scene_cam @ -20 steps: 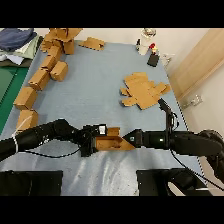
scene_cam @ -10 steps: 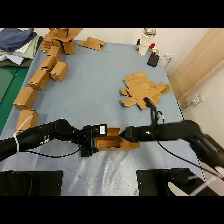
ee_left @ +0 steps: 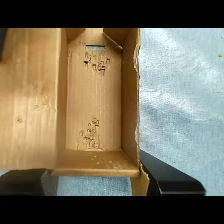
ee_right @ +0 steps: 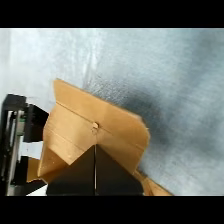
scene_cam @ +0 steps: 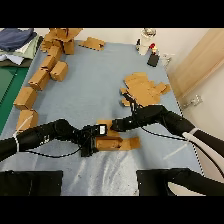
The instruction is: Fold the box.
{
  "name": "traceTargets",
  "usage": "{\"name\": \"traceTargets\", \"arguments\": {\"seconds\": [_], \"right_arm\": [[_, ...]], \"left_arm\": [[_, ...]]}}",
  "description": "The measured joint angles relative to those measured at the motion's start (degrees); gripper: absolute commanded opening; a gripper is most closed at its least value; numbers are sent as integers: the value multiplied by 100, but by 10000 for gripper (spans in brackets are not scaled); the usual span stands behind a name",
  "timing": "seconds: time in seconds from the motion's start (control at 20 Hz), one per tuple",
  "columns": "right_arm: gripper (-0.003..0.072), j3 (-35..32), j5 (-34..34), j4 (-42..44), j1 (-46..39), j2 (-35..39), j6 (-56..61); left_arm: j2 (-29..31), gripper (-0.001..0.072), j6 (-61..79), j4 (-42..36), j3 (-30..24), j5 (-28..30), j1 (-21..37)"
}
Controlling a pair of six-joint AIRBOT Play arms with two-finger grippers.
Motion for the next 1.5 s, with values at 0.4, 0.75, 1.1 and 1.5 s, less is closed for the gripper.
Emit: {"name": "traceTargets", "arguments": {"seconds": [0.4,0.75,1.1,1.5], "right_arm": [[1,31,-9,4,-2,-415,-511],[1,144,-146,-210,-2,-358,-625],[3,214,-938,-1467,35,1513,-297],[478,-1191,-1373,-2643,835,2920,-1408]], "left_arm": [[0,467,0,2,0,-2,0],[0,467,4,2,0,-2,0],[0,467,4,4,0,-2,-2],[0,467,4,4,0,-4,-2]]}}
